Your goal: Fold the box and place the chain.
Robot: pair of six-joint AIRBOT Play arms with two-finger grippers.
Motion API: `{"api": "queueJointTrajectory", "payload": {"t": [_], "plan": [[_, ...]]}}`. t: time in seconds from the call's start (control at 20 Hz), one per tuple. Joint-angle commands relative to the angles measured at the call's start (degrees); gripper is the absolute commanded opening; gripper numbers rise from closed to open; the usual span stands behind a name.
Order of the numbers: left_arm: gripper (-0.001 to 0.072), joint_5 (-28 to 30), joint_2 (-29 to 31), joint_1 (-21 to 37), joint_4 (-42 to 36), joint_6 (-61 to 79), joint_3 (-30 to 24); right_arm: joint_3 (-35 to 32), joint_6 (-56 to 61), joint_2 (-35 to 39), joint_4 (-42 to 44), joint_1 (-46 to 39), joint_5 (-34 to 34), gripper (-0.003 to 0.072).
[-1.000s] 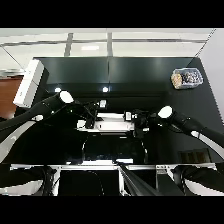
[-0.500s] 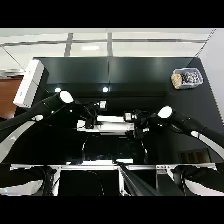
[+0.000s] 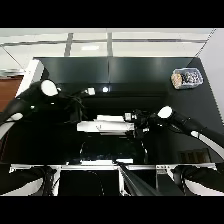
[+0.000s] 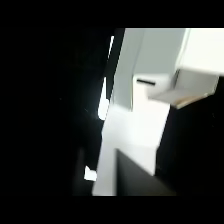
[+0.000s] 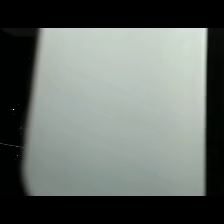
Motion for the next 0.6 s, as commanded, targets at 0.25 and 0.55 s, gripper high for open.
{"api": "queueJointTrajectory", "payload": {"t": [0.25, 0.55], "plan": [[0.0026, -10.19, 3.56, 2.64, -40.09, 0.04, -9.66, 0.0, -0.13, -0.04, -0.35, 0.02, 0.39, 0.026], [0.0027, 23.69, 2.71, -5.57, -41.0, 4.07, -12.17, 0.0, -0.92, -0.04, -0.9, 0.04, 1.64, 0.0224]]}}
